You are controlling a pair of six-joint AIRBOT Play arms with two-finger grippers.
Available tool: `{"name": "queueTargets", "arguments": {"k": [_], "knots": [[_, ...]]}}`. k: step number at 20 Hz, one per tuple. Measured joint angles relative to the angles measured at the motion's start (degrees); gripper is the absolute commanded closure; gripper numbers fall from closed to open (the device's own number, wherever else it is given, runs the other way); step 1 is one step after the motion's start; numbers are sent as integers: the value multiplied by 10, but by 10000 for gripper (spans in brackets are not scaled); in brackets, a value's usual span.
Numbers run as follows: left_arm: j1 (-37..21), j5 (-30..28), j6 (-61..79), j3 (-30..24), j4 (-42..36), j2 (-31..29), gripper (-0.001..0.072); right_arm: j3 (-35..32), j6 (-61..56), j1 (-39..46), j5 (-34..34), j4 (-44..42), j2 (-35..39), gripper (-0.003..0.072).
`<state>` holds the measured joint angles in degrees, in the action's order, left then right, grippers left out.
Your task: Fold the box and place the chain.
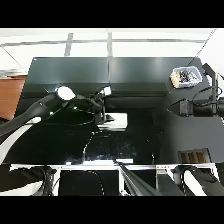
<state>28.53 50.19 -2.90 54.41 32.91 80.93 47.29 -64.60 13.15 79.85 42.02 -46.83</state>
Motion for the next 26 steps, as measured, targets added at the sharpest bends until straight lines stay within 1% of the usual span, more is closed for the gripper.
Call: {"name": "queueTargets", "arguments": {"k": [3, 7, 14, 26], "knots": [[5, 30, -27, 23, 2, 33, -2, 0, 0, 0, -2, 1, 0, 674], [8, 62, -42, 34, 9, 50, -2, 0, -2, 0, -5, 2, 0, 674], [18, 80, -45, 38, 39, 56, -2, 0, -2, 0, -6, 2, 0, 674], [24, 102, 39, 38, 58, 56, 0, 0, -1, 0, -6, 2, 0, 675]]}}
